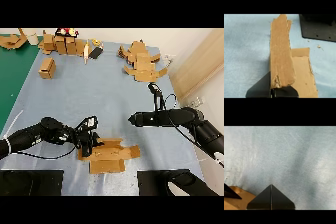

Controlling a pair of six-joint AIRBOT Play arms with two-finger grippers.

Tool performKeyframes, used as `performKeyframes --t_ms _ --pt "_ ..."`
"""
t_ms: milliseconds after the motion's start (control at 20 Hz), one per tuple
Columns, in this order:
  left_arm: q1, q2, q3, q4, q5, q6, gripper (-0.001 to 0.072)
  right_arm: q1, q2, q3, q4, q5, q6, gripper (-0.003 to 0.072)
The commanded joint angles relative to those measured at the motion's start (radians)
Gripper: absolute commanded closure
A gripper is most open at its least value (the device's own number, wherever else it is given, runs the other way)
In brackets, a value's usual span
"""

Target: Fold the box.

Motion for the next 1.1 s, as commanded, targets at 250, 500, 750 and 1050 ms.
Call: performKeyframes --t_ms 250,500,750,1050 --pt "0.000 -0.001 0.000 0.051 -0.030 0.038 0.0698 0.000 -0.001 0.000 0.000 0.002 -0.001 0.0684" --pt "0.000 -0.001 0.000 0.063 -0.020 0.037 0.0697 0.000 -0.001 0.000 0.000 0.004 -0.008 0.0684" --pt "-0.001 0.000 0.007 0.085 0.014 -0.018 0.0697 0.000 -0.001 0.000 0.000 0.006 -0.008 0.0684" --pt "-0.027 -0.001 0.016 0.158 0.027 -0.063 0.0697 0.000 -0.001 0.000 0.000 0.008 -0.008 0.0684"
